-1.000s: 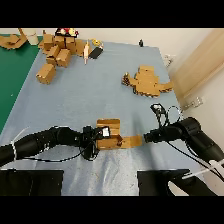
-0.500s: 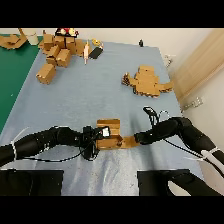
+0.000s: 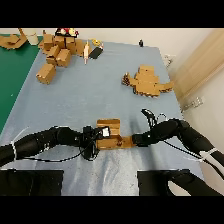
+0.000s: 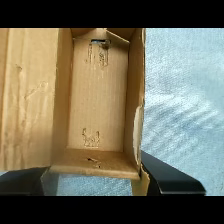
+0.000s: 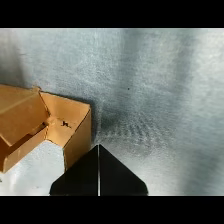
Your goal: Fold the box.
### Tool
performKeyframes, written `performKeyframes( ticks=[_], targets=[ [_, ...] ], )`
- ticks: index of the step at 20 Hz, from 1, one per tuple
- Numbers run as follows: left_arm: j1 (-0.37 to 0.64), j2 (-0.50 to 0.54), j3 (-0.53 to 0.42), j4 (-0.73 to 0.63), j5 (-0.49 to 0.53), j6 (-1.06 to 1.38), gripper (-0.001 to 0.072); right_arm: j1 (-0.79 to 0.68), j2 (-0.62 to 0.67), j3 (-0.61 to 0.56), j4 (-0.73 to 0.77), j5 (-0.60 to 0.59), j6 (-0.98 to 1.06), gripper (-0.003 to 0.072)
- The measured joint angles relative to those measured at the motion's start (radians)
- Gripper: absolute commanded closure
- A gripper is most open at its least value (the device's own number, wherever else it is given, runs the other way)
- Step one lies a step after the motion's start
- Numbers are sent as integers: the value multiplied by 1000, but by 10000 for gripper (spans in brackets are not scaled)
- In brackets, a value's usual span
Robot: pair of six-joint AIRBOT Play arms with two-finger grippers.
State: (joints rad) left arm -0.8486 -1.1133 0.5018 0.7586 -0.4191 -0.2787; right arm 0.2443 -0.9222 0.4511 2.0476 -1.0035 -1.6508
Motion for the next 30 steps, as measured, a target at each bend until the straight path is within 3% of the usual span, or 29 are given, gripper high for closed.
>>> performKeyframes(
  ticks=[7, 8, 10, 12, 17, 19, 25, 30],
  targets=[
    [0, 0, 0, 0, 0, 0, 171, 0, 33, -3, 103, 0, -49, 675],
    [0, 0, 0, 0, 0, 0, 171, 0, 43, -3, 113, -1, -51, 599],
    [0, 0, 0, 0, 0, 0, 171, 0, 62, -2, 132, -10, -56, 575],
    [0, 0, 0, 0, 0, 0, 171, 0, 77, -2, 148, -19, -56, 403],
    [0, 0, 0, 0, 0, 0, 171, 0, 93, 15, 183, -28, -60, 383],
    [0, 0, 0, 0, 0, 0, 171, 0, 94, 24, 195, -34, -60, 256],
    [0, 0, 0, 0, 0, 0, 171, 15, 87, 33, 230, -41, -60, 256],
    [0, 0, 0, 0, 0, 0, 171, 133, 34, 63, 200, 21, -14, 257]
  ],
)
